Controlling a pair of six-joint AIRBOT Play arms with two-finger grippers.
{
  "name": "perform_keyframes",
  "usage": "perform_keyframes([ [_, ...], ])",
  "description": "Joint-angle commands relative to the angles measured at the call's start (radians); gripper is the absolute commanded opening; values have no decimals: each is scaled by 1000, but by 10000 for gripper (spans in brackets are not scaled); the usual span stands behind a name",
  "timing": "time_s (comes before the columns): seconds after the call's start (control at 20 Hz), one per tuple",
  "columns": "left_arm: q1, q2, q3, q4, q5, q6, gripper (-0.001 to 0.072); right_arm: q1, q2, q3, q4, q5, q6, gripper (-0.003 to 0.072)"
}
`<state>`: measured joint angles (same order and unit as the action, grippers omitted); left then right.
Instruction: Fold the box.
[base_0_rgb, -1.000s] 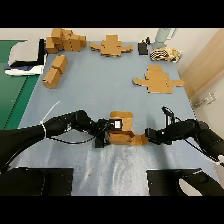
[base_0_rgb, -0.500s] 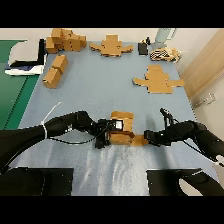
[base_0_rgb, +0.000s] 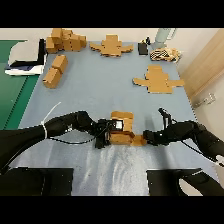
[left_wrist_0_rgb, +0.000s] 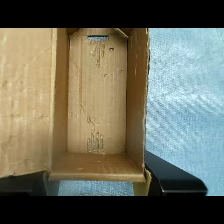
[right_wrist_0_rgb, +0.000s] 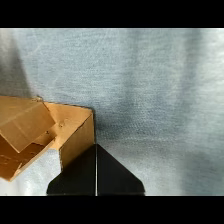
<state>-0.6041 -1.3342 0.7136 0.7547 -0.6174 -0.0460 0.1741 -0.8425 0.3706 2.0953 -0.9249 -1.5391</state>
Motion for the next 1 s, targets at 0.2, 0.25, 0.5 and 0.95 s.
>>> perform_keyframes([
  [0.2, -1, -1, 0, 0, 1, 0, 524, 1, -67, -2, 15, 0, -50, 4],
  [0.25, -1, -1, 0, 0, 1, 0, 524, 1, -76, -2, 21, -1, -62, 4],
  [0.5, -1, -1, 0, 0, 1, 0, 524, 31, -3, 6, 75, -27, -83, 4],
  [0.95, -1, -1, 0, 0, 1, 0, 524, 34, 76, 9, 155, -59, -102, 100],
])
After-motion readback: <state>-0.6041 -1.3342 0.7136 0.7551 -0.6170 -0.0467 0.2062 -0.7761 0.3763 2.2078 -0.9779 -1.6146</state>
